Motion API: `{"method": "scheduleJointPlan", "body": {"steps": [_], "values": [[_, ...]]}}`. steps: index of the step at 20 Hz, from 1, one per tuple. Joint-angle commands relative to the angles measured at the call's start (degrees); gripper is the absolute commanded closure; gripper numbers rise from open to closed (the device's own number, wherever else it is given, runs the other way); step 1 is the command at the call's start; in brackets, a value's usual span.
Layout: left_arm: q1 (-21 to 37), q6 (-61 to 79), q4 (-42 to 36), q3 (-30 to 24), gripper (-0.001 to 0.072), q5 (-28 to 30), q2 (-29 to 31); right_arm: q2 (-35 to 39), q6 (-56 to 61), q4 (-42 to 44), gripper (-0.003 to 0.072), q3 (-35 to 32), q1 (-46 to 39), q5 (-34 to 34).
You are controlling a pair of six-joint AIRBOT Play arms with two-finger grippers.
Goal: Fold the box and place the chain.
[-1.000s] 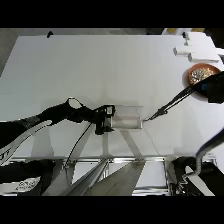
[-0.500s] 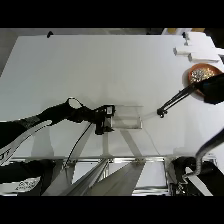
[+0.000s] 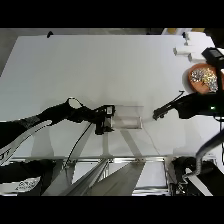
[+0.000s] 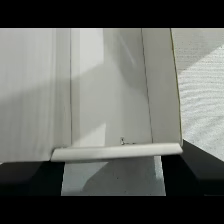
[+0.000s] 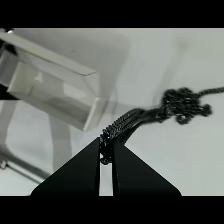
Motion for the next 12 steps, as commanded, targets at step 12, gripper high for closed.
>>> {"method": "scheduleJointPlan", "body": {"steps": [12], "values": [[0.04, 0.02, 0.02, 0.00, 0.0675, 0.02, 0.04, -0.76, 3.30, -3.19, 0.0562, -13.97, 7.41, -9.01]]}}
